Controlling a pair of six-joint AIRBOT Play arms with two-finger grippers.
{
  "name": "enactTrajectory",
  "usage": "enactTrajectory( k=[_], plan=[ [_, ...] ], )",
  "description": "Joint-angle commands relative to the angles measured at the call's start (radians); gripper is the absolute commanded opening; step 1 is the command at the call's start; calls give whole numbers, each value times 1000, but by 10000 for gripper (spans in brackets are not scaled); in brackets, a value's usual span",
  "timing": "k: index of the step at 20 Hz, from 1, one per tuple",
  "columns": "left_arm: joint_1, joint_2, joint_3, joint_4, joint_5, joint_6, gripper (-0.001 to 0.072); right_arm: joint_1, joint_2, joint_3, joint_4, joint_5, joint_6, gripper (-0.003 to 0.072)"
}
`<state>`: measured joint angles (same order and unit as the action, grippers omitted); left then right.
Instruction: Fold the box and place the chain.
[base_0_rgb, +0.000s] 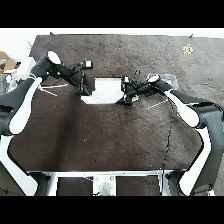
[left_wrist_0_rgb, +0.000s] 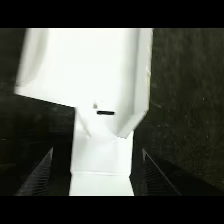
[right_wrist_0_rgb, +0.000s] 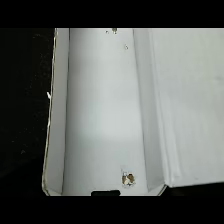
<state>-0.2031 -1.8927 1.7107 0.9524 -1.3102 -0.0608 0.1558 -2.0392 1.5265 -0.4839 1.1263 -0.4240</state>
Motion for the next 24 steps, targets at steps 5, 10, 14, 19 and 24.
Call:
enactTrajectory(
  k=[5,10,14,19,24],
  plan=[
    [-87,2,-161,80,237,77,609,1,-1,1,1,0,1,378],
    [-87,2,-165,39,246,69,609,1,-1,1,1,0,1,378],
    [-87,2,-165,36,247,58,574,1,-1,1,1,0,1,378],
    [-87,2,-165,34,248,42,344,1,-1,1,1,0,1,377],
    [-87,0,-165,-3,225,35,164,1,-1,1,1,0,1,378]
  ],
)
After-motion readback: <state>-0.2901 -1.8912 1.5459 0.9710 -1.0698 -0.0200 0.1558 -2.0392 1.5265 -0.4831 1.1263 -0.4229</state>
